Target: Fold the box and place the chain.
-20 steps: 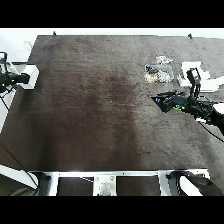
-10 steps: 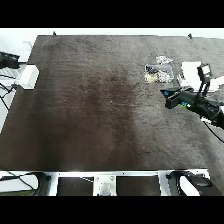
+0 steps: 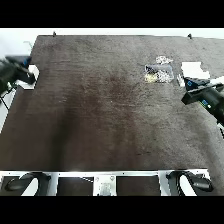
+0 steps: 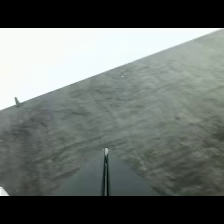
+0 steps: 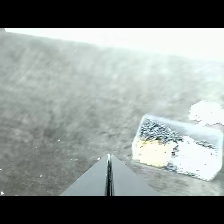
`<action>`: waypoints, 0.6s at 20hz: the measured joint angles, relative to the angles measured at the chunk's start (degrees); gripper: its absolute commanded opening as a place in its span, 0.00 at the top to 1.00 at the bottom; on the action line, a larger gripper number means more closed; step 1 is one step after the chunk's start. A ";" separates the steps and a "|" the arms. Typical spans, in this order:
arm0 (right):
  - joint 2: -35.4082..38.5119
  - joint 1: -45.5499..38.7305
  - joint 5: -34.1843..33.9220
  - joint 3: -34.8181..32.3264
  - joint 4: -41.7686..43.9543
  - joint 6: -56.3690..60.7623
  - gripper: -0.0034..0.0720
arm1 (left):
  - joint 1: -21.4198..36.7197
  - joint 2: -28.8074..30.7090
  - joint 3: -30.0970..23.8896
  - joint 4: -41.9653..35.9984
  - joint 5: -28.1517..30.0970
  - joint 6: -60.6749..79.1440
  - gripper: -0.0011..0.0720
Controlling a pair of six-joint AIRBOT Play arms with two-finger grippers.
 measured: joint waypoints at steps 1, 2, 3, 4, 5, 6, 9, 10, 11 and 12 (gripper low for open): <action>2.29 -0.55 -0.37 -1.62 -0.07 0.02 0.94 | -1.84 4.04 -4.04 -0.44 1.31 0.24 0.97; 4.52 -0.94 -0.50 -3.28 -0.48 0.04 0.94 | -3.78 8.28 -8.31 -0.85 2.60 0.37 0.97; 7.04 -1.20 -0.57 -5.18 -1.01 0.07 0.94 | -5.46 12.00 -12.07 -1.11 3.85 0.33 0.97; 9.33 -1.42 -0.68 -6.99 -1.68 0.07 0.94 | -7.13 15.91 -15.89 -1.36 5.11 -0.11 0.97; 11.72 -1.55 -0.81 -9.01 -2.51 0.07 0.94 | -8.35 19.15 -19.17 -1.44 6.23 -0.61 0.97; 13.94 -1.68 -0.81 -10.88 -3.04 0.09 0.94 | -9.27 22.23 -22.51 -1.60 7.30 -1.20 0.97; 18.93 -1.84 -0.90 -15.15 -4.15 0.09 0.94 | -10.78 27.91 -29.05 -1.70 8.35 -3.32 0.96; 19.87 -1.88 -0.90 -16.06 -4.37 0.11 0.94 | -11.06 28.96 -30.34 -1.70 8.31 -3.74 0.96; 20.63 -1.92 -0.87 -16.85 -4.52 0.13 0.94 | -11.26 29.68 -31.21 -1.75 8.13 -4.04 0.96; 21.11 -1.92 -0.74 -17.40 -4.68 0.13 0.94 | -11.41 30.21 -31.91 -1.73 7.85 -4.33 0.96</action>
